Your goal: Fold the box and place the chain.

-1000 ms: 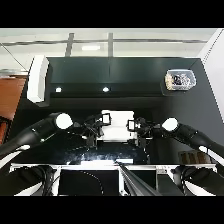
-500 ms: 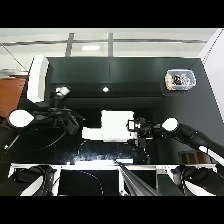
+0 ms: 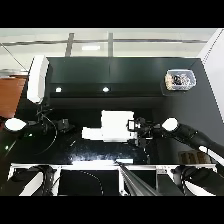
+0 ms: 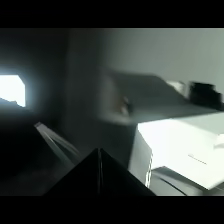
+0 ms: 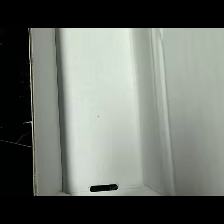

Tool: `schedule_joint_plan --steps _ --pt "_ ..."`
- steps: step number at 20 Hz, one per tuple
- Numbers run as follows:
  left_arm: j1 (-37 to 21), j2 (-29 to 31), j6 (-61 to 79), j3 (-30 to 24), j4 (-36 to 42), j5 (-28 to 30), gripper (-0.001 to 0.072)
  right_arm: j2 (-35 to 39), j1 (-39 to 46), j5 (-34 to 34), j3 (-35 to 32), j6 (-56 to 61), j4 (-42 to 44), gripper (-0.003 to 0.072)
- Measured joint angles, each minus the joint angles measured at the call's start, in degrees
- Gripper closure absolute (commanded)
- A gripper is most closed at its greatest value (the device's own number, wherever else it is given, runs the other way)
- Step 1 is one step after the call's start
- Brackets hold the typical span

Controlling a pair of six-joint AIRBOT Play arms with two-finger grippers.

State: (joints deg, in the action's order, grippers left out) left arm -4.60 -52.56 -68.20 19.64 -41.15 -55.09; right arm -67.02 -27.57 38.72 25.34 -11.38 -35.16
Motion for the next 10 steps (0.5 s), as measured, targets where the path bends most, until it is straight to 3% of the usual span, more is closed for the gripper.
schedule_joint_plan --steps 3,6,10 --pt "-0.11 -7.26 -0.63 -0.04 2.49 -4.15 0.0683 0.0 0.0 0.0 0.0 0.0 0.0 0.0119" --pt "1.66 -11.61 0.61 -0.04 5.31 -4.76 0.0683 0.0 0.0 0.0 0.0 0.0 0.0 0.012" --pt "7.43 -13.64 2.03 0.07 9.16 -1.44 0.0682 0.0 0.0 0.0 -0.02 0.02 0.0 0.0119"
